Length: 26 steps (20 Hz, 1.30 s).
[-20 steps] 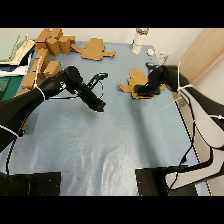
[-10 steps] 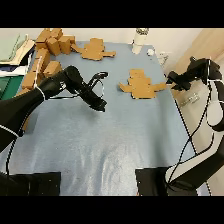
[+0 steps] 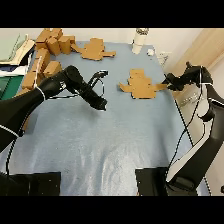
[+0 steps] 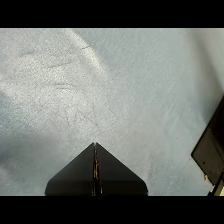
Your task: Fold the box.
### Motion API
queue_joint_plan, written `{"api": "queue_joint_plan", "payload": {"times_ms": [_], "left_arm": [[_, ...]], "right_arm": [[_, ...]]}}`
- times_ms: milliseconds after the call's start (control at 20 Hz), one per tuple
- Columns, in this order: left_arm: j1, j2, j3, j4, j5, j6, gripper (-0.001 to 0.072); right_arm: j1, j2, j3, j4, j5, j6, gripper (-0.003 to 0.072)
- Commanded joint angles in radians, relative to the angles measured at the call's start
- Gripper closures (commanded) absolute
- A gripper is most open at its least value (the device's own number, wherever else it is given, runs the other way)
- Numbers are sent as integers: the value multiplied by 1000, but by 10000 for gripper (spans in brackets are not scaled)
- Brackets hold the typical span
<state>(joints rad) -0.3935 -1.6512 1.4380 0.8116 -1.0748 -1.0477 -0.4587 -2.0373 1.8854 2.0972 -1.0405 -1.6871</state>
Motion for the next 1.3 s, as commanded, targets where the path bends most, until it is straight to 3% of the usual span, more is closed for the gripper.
{"api": "queue_joint_plan", "payload": {"times_ms": [0, 100, 150, 250, 350, 650, 850, 1050, 1250], "left_arm": [[0, -1, 0, -3, 3, 0, 696], [0, -1, 0, -6, 3, 0, 696], [0, -1, 0, -7, 2, 0, 696], [0, -1, 0, -17, -1, 0, 696], [0, -1, 0, -46, 7, 0, 696], [14, 0, 1, -56, 23, -10, 696], [76, 2, 1, -57, -19, -76, 696], [128, 5, 0, -56, -63, -91, 696], [133, 21, -11, -44, -64, -90, 696]], "right_arm": [[5, -39, 42, 35, 10, -35, 205], [14, -39, 55, 74, -35, -93, 209], [20, -39, 62, 97, -79, -126, 258], [38, -39, 83, 122, -179, -165, 424], [58, -36, 103, 121, -277, -189, 656], [124, 33, 56, 121, -368, -187, 688], [203, 222, -205, 94, -280, -211, 688], [271, 517, -641, 99, -40, -217, 688], [354, 753, -985, 98, 72, -217, 688]]}}
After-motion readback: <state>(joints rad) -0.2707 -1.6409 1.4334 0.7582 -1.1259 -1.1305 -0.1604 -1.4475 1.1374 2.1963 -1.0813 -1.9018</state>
